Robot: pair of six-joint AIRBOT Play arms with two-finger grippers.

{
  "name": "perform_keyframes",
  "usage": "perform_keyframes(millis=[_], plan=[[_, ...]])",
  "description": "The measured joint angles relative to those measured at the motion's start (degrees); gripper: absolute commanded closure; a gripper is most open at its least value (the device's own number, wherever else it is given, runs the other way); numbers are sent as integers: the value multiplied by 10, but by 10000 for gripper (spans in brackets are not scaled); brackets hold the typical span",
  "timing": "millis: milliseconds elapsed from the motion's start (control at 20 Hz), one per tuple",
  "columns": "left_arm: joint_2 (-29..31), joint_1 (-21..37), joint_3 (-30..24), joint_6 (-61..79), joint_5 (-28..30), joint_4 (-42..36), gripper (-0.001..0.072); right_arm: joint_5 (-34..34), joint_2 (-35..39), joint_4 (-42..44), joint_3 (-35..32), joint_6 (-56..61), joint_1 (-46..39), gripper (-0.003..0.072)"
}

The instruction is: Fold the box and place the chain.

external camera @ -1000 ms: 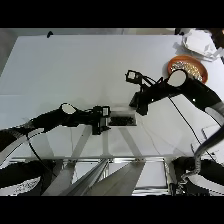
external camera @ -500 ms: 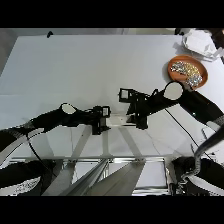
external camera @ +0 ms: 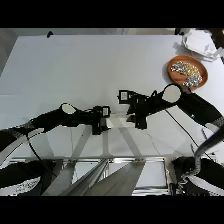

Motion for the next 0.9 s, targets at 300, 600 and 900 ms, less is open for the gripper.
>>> perform_keyframes(millis=[300,600,900], plan=[[0,0,0,-1,0,0,438,-26,0,-6,-12,2,0,486],[0,0,0,-1,0,0,438,-36,0,-8,-16,2,0,511],[0,0,0,0,0,0,438,-48,1,-7,-34,10,2,510]])
